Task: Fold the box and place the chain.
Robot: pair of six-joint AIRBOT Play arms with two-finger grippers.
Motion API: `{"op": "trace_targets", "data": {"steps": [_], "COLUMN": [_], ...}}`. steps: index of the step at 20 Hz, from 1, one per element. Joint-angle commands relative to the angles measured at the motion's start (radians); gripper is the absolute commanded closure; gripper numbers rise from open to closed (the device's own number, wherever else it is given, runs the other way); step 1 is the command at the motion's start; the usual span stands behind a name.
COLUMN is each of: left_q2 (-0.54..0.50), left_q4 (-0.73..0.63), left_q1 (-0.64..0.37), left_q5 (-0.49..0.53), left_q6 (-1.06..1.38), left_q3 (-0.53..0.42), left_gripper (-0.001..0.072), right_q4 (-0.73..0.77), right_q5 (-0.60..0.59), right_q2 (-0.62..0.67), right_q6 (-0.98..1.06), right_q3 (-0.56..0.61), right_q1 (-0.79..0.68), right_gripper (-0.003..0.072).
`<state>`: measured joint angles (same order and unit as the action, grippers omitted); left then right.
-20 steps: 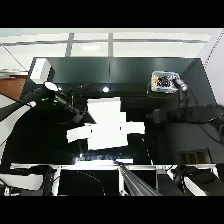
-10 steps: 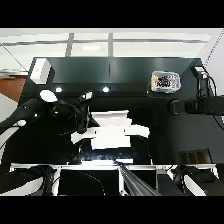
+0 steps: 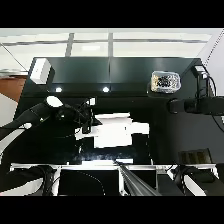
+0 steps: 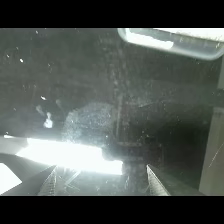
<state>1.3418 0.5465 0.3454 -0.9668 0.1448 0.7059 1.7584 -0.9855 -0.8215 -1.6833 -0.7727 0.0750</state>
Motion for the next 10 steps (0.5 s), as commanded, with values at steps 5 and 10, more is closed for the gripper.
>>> {"op": "trace_targets", "data": {"steps": [5,10], "left_q2": [0.030,0.040], "left_q4": [0.044,0.078], "left_q1": [-0.003,-0.003], "left_q5": [0.048,0.044], "left_q6": [0.010,0.009], "left_q3": [0.009,0.013], "left_gripper": [0.0682,0.0682], "right_q4": [0.003,0.001], "right_q5": [0.182,0.282], "right_q2": [0.000,-0.001], "right_q6": [-0.039,-0.105], "right_q3": [0.153,0.215], "right_q1": [0.101,0.199], "right_gripper": [0.0065,0.0064]}}
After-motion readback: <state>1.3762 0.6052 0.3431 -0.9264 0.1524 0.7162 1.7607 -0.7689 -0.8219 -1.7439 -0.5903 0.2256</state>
